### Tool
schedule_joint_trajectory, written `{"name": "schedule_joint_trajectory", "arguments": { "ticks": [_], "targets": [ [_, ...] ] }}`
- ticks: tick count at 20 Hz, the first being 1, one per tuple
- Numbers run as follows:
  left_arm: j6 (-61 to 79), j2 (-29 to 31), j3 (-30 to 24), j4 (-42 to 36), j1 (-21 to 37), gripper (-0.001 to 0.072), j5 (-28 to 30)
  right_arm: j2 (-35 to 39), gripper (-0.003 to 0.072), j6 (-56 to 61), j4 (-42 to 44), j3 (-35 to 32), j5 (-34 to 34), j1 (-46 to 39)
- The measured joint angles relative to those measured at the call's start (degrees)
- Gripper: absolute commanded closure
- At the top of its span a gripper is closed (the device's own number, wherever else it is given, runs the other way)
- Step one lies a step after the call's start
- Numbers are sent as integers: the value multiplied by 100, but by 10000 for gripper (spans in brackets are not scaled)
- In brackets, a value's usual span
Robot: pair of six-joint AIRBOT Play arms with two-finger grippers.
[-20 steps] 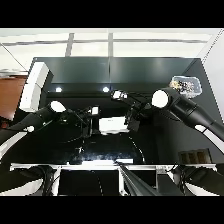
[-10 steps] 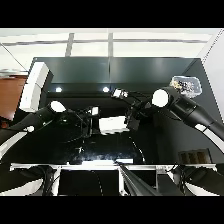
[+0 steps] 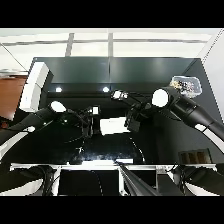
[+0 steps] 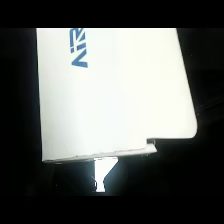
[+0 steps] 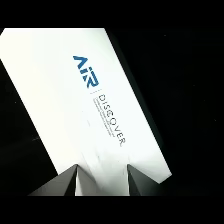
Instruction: Fold the box and place the chain.
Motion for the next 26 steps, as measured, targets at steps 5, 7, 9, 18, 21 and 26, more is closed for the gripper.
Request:
{"name": "schedule_joint_trajectory", "arguments": {
  "ticks": [5,7,9,18,21,26],
  "targets": [
    [-105,0,0,-22,0,116,22,0,-34,-649,-175,0,-44,0],
    [-127,0,0,-22,0,116,26,0,-34,-938,-214,9,-111,0],
    [-144,0,0,-22,0,117,39,0,-34,-1235,-236,59,-199,-13],
    [-149,0,0,-13,2,117,166,-219,-29,-2686,634,118,-389,-238],
    [-149,0,0,2,2,117,190,-330,-26,-2846,754,111,-407,-256],
    [-155,2,0,17,2,117,243,-387,238,-2892,839,111,-413,-260]
  ]
}}
